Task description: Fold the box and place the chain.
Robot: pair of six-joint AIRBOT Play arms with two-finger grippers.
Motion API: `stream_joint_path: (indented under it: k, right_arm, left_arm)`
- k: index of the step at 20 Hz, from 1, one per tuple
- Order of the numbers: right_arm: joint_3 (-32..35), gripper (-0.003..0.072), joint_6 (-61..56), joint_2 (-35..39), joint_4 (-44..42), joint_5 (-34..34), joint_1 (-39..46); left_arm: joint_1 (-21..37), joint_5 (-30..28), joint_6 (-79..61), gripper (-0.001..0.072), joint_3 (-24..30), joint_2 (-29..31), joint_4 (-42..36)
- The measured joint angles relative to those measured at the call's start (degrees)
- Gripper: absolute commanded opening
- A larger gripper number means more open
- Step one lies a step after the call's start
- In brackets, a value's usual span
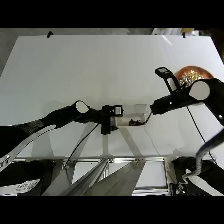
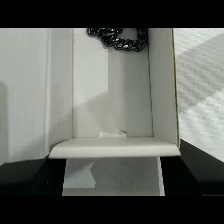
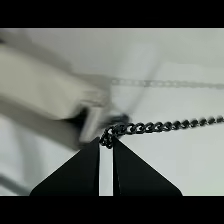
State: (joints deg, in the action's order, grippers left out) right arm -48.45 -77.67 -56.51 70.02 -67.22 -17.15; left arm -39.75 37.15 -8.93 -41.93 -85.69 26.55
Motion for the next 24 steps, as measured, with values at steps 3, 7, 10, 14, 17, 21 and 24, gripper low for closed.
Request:
stream_joint_path:
  k: [3, 7, 10, 14, 17, 21, 24]
  right_arm:
    - [0.0, 0.0013, 4.6, 3.2, -13.0, 0.3, -0.9]
    - [0.0, 0.0013, 8.8, 4.7, -24.5, 0.7, -1.3]
    - [0.0, 0.0013, 10.2, 5.0, -27.8, 0.8, -1.8]
    - [0.9, 0.0014, 11.2, 5.1, -26.6, 2.8, -4.7]
    - [2.5, 0.0014, 10.1, 4.8, -21.9, 5.1, -6.2]
    - [4.0, 0.0322, 9.0, 3.5, -15.7, 6.2, -6.8]
    - [3.8, 0.0312, 8.9, 1.6, -13.8, 4.9, -6.4]
  left_arm:
    - [0.0, 0.1, 0.0, 0.0271, 0.0, 0.0, 0.0]
    - [0.0, 0.2, 0.0, 0.0271, 0.0, 0.0, 0.0]
    - [0.0, 0.3, 0.0, 0.0271, 0.0, 0.0, 0.0]
    - [0.0, 0.3, 0.0, 0.0271, 0.0, 0.0, 0.0]
    - [0.0, 0.3, 0.0, 0.0271, 0.0, 0.0, 0.0]
    - [0.0, 0.4, 0.0, 0.0271, 0.0, 0.0, 0.0]
    - [0.0, 0.4, 0.0, 0.0271, 0.0, 0.0, 0.0]
